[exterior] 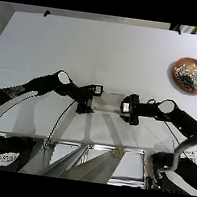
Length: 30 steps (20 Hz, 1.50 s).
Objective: Fold the box and place the chain.
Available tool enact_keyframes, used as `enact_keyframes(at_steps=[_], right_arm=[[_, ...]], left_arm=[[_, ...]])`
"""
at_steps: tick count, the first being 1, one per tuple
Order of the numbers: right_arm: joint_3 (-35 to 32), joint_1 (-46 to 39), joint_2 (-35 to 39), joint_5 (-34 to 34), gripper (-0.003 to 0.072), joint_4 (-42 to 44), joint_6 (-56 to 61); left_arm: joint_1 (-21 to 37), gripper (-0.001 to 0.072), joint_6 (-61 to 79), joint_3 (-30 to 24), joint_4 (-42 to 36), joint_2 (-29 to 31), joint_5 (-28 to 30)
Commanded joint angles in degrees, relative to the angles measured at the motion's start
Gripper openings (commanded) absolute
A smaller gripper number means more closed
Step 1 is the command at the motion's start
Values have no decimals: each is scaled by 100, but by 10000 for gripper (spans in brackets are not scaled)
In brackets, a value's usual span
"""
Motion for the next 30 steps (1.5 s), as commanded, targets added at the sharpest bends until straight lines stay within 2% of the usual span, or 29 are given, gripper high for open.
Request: enact_keyframes(at_steps=[1,7,15,21,24,25,28,29,30], right_arm=[[4,-2,350,57,697,-487,649],[4,0,988,245,696,-575,1084],[4,0,1937,1021,691,-2061,2721],[4,-2,2837,1556,676,-2133,3329],[4,0,3351,1659,629,-1941,3637],[4,0,3458,1694,552,-1746,3705],[2,0,3464,1836,130,-780,3552],[2,0,3414,1843,14,-560,3331],[2,0,3335,1821,19,-310,3106]], left_arm=[[0,312,-2,0,0,4,0],[0,312,-2,0,0,4,0],[0,312,-2,0,0,4,-2],[0,312,-2,0,0,4,-2],[0,312,-2,0,0,4,-2],[0,312,-2,0,0,4,0],[0,312,0,0,0,4,0],[0,312,-2,0,0,4,-2],[0,312,-2,0,0,4,-2]])
